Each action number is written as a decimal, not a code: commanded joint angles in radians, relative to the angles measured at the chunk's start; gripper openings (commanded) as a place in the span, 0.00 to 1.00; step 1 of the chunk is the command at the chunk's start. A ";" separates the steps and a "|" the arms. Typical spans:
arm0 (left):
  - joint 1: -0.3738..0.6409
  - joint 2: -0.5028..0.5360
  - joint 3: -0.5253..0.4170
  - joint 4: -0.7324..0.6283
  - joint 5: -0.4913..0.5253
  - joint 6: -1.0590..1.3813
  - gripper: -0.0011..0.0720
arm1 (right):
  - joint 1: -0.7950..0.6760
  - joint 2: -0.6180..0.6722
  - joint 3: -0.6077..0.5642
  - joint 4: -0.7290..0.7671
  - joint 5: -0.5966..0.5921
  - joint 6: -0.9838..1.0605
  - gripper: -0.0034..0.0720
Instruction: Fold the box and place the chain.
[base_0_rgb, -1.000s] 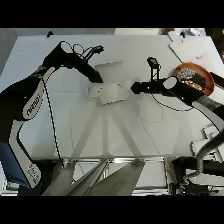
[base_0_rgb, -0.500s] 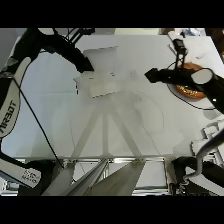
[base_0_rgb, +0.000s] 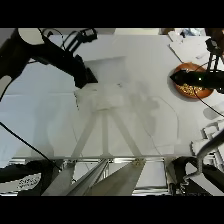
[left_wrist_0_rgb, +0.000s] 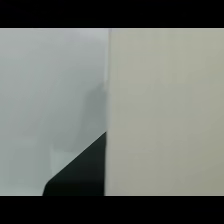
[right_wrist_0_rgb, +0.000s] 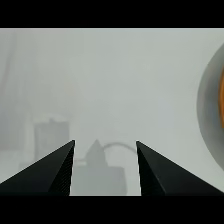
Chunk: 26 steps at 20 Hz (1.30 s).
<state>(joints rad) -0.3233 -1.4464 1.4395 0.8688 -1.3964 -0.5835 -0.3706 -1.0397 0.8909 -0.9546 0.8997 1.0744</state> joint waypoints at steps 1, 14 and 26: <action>-0.017 -0.016 -0.106 -0.150 0.039 0.145 0.03 | -0.037 0.007 0.000 -0.010 0.064 -0.003 0.57; -0.021 -0.267 -0.107 -0.105 0.153 0.433 0.02 | -0.037 0.007 0.000 -0.010 0.081 -0.002 0.57; -0.021 -0.371 -0.108 -0.113 0.238 0.449 0.02 | -0.037 0.007 0.000 -0.010 0.080 -0.002 0.57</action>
<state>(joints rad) -0.3443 -1.7962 1.3319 0.7551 -1.1778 -0.1383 -0.4065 -1.0336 0.8909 -0.9646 0.9802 1.0725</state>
